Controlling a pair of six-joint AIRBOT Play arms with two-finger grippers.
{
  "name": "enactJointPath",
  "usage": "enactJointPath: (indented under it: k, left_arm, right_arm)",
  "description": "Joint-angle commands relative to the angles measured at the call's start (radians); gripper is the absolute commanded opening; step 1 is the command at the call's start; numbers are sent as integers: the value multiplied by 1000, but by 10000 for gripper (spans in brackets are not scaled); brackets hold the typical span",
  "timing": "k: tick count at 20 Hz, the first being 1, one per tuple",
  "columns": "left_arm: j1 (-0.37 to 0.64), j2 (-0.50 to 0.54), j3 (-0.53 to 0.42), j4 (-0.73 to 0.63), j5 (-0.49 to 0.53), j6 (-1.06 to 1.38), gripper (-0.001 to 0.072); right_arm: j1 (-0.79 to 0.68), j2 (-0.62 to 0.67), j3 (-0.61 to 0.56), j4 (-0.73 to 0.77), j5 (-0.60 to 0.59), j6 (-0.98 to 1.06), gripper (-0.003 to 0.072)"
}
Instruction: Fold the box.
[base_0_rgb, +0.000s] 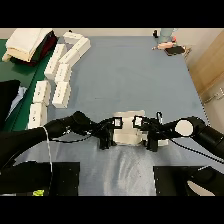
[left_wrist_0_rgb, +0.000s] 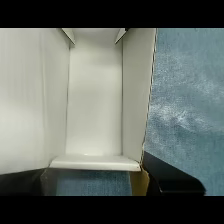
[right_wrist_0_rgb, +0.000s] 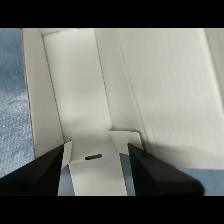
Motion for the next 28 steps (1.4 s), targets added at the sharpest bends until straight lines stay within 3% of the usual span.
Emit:
enactJointPath:
  k: [1,2,3,9,11,13,19,23,28]
  left_arm:
    - [0,0,0,1,-3,3,529]
    - [0,0,0,1,-3,3,529]
    - [0,0,0,1,-3,3,529]
    - [0,0,0,1,-3,3,529]
    - [0,0,0,1,-3,3,528]
    - [0,0,0,1,-3,3,529]
    - [0,0,0,1,-3,3,528]
    - [0,0,0,1,-3,3,529]
    - [0,0,0,1,-3,3,529]
  right_arm:
    - [1,8,1,-72,69,80,356]
    - [1,17,1,-127,102,165,140]
    - [1,28,1,-193,124,283,8]
    - [-41,126,21,-668,204,1013,3]
    - [-130,146,25,-722,277,1195,3]
    - [-260,137,19,-646,329,1253,3]
    - [-550,11,11,-333,317,1188,3]
    - [-630,-62,11,-117,313,1071,2]
    - [-669,-90,8,-10,344,1014,2]
